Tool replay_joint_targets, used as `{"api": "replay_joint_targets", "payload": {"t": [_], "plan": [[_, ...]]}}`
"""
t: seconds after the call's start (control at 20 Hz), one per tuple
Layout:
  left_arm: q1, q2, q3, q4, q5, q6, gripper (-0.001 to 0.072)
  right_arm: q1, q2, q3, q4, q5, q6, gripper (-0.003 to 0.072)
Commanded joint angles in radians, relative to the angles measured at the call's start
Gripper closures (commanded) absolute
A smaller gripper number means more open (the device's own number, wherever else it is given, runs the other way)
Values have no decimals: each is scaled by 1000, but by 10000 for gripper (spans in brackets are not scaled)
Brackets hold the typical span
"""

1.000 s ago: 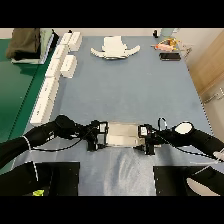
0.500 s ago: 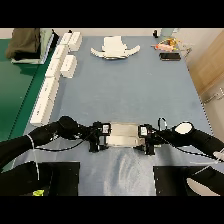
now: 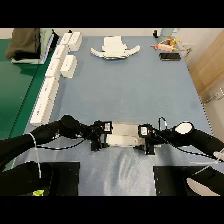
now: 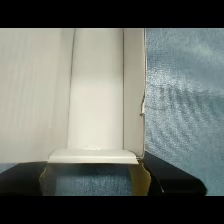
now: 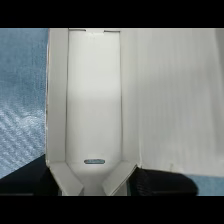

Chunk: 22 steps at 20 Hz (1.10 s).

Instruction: Fold the box.

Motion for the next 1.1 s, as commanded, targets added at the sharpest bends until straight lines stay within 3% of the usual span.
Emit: {"api": "replay_joint_targets", "payload": {"t": [0.0, 0.35, 0.4, 0.45, 1.05], "plan": [[-4, -4, 5, 18, -7, -13, 104, 0, 1, 1, 0, 3, -2, 178], [-5, -4, 5, 32, -19, -13, 105, 0, 1, 1, 0, 3, -2, 178], [-5, -4, 5, 31, -19, -13, 90, 0, 1, 0, 0, 3, -2, 178], [-5, -4, 5, 31, -18, -13, -11, 0, 1, 0, 0, 3, -2, 178], [-5, -4, 6, 9, 1, -32, -11, 0, 1, 0, 0, 3, -2, 178]]}}
